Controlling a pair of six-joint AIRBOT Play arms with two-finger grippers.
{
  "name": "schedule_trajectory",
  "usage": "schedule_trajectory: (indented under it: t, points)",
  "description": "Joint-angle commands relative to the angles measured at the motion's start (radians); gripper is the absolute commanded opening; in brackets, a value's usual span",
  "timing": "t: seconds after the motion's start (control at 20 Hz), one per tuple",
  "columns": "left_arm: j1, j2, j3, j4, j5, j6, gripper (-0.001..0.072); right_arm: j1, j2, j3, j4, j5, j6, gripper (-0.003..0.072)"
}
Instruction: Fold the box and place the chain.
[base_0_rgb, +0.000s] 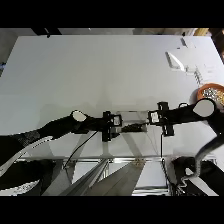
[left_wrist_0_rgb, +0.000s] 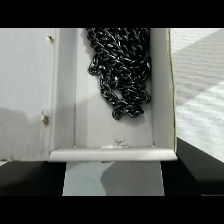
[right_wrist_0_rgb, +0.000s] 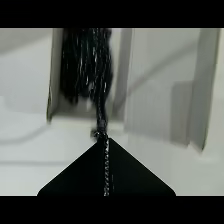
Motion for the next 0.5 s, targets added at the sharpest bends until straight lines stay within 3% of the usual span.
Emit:
schedule_trajectory:
  t: [0.0, 0.3, 0.45]
  points:
    - [0.000, 0.001, 0.000, 0.000, 0.000, 0.000, 0.0314, 0.116, 0.074, 0.001, 0.159, -0.071, 0.001, 0.0015]
    - [0.000, 0.001, 0.000, 0.000, 0.000, 0.000, 0.0314, 0.340, 0.049, 0.001, 0.224, -0.280, 0.002, 0.0015]
    - [0.000, 0.001, 0.000, 0.000, 0.000, 0.000, 0.0314, 0.377, -0.017, 0.001, 0.198, -0.309, 0.050, 0.0015]
